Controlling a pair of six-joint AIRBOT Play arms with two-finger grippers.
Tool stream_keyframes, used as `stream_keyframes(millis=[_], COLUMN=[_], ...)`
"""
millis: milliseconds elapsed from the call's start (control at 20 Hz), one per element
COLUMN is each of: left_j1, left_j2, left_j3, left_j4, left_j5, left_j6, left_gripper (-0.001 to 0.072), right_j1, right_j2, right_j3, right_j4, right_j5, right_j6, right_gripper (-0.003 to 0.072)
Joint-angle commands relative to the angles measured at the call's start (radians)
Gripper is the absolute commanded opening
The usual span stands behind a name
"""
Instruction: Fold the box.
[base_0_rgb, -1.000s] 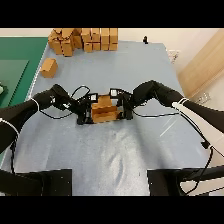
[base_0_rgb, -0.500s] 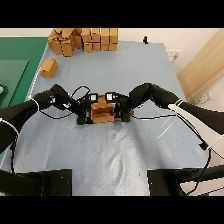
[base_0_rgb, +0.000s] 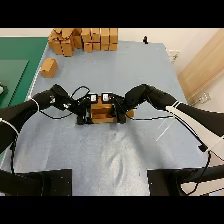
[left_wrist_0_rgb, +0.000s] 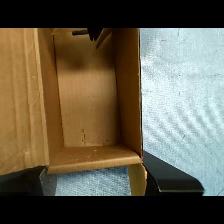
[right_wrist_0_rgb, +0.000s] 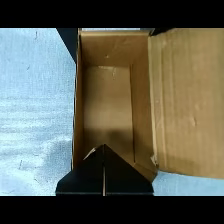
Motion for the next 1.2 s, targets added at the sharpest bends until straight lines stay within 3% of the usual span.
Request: stream_keyframes(millis=[0, 500, 800, 900, 1000, 1150], left_j1=[0.000, 0.001, 0.001, 0.001, 0.001, 0.001], left_j2=[0.000, 0.002, 0.002, 0.002, 0.002, 0.002], left_j3=[0.000, 0.004, 0.004, 0.004, 0.004, 0.004], left_j4=[-0.014, -0.023, -0.018, -0.018, -0.014, -0.011], left_j5=[0.006, 0.009, 0.009, 0.009, 0.009, 0.009], left_j6=[0.000, 0.000, 0.000, 0.000, 0.000, 0.000], left_gripper=[0.0017, 0.0017, 0.0018, 0.0017, 0.0018, 0.0017], right_j1=[0.010, 0.027, 0.010, -0.034, -0.112, -0.316], right_j2=[-0.001, 0.010, 0.102, 0.133, 0.156, 0.176], right_j3=[0.000, 0.004, 0.010, 0.010, 0.010, -0.010], right_j4=[0.016, -0.004, 0.003, 0.003, 0.003, 0.003], right_j5=[-0.011, 0.063, 0.065, 0.065, 0.073, 0.072], right_j6=[0.001, 0.063, 0.128, 0.254, 0.520, 0.812], right_gripper=[0.0019, 0.0010, 0.0009, 0.0008, 0.0007, 0.0006])
